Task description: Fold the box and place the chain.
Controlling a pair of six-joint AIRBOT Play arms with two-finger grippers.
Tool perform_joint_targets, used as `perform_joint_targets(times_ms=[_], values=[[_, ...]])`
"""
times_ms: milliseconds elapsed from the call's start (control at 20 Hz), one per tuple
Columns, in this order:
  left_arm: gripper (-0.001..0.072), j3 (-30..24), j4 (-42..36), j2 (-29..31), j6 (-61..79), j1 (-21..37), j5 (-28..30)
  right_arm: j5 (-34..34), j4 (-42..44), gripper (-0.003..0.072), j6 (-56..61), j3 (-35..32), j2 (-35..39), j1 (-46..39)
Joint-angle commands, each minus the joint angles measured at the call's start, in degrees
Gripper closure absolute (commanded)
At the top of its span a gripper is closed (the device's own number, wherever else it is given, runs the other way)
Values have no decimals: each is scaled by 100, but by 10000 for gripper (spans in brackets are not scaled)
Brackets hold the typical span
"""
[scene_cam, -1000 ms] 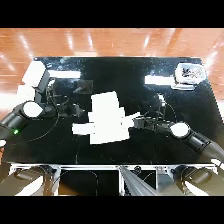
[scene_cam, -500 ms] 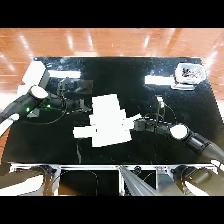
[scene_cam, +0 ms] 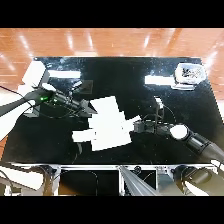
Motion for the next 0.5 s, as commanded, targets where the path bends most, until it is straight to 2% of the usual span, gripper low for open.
perform_joint_targets(times_ms=[0,400,450], values=[[93,55,-87,-210,352,-223,-326,-44,2,656,0,-2,2,2],[102,57,-164,-214,667,-402,-363,-81,2,656,0,-2,2,2],[178,57,-164,-214,669,-420,-361,-79,2,656,2,-2,2,2]])
